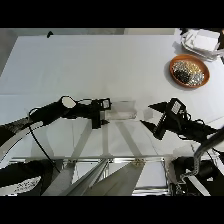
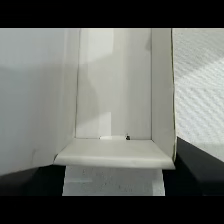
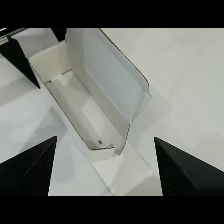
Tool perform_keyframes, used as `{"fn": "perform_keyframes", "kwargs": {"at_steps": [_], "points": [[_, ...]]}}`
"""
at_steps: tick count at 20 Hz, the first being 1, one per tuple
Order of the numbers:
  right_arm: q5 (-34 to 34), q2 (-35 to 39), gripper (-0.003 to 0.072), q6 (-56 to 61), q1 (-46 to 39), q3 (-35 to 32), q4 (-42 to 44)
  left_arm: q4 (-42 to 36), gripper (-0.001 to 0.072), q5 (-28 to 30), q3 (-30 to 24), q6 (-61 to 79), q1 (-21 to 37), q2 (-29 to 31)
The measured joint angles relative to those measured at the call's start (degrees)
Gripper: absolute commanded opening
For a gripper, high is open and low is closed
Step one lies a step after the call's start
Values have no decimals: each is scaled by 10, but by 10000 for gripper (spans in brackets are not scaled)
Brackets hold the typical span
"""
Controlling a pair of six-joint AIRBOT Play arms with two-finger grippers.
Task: Fold the box and place the chain.
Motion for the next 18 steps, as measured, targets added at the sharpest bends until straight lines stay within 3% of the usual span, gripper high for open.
{"fn": "perform_keyframes", "kwargs": {"at_steps": [3,4,9,15,18], "points": [[0,0,57,-1,0,0,2,2,132,0,0,1,0,-1],[-3,-2,10,-1,0,0,6,2,132,0,0,1,0,-1],[-42,-53,6,-53,0,0,99,3,132,-2,0,1,0,-1],[-21,-203,5,-265,0,8,341,4,132,-2,0,1,0,-1],[-13,-271,4,-320,0,37,408,4,132,-2,0,1,0,-1]]}}
